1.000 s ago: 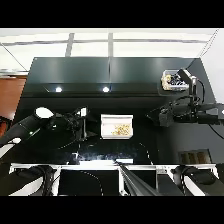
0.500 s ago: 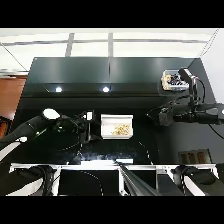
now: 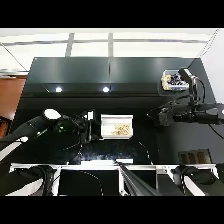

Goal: Fold the box and place the chain.

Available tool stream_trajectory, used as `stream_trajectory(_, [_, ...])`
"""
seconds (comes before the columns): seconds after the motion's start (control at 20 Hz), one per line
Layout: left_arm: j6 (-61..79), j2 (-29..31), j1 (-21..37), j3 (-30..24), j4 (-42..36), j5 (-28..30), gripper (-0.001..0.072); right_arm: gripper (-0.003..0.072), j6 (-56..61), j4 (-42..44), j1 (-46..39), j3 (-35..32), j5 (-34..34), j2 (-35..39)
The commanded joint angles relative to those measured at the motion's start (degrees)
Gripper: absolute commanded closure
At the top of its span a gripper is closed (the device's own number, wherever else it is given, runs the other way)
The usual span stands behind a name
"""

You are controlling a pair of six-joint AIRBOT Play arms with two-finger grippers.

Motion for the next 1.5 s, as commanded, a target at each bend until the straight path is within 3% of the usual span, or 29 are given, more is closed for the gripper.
stream_trajectory(0.0, [0.0, 0.0, -0.5, 0.1, 0.0, 0.2, 0.0003, 0.0276, 0.0, -0.2, 0.0, 0.0, 0.0, 0.0])
stream_trajectory(0.3, [-1.5, -0.1, -4.3, 0.4, 0.5, 6.3, 0.0003, 0.0276, 0.0, -0.8, 0.0, 0.0, -0.8, 0.0])
stream_trajectory(0.7, [-2.2, -1.1, -5.8, 1.4, 2.6, 5.7, 0.0011, 0.0276, 0.0, -0.8, 0.0, 0.0, -0.8, 0.0])
stream_trajectory(0.75, [-2.2, -1.1, -6.3, 1.4, 3.2, 5.7, 0.0029, 0.0276, 0.0, -0.8, 0.0, 0.0, -0.8, 0.0])
stream_trajectory(0.8, [-2.4, -1.1, -6.8, 1.4, 3.7, 6.2, 0.0098, 0.0277, 0.0, -0.8, 0.0, 0.0, -0.8, 0.0])
stream_trajectory(0.85, [-2.5, -1.1, -6.8, 1.4, 3.7, 6.3, 0.0242, 0.0276, 0.0, -0.8, 0.0, 0.0, -0.8, -0.1])
stream_trajectory(0.9, [-2.5, -1.1, -6.8, 1.4, 3.7, 6.3, 0.0303, 0.0275, 0.2, -0.9, 0.0, -0.2, -0.9, -0.1])
stream_trajectory(0.95, [-2.5, -1.1, -6.8, 1.4, 3.8, 6.3, 0.0323, 0.0185, 1.3, -1.1, 0.0, -0.5, -1.0, -0.1])
stream_trajectory(1.0, [-2.5, -1.1, -6.8, 1.4, 3.8, 6.3, 0.0377, 0.0, 3.0, -1.2, 0.0, -0.8, -1.0, -0.3])
stream_trajectory(1.2, [-2.5, -1.1, -6.8, 1.4, 3.7, 6.3, 0.0377, 0.0, 3.2, 3.4, 1.9, -0.4, -6.1, -5.6])
stream_trajectory(1.45, [-2.5, -1.1, -6.8, 1.4, 3.8, 6.3, 0.0378, 0.0004, -1.4, 3.8, 10.4, 3.2, -15.5, -20.4])
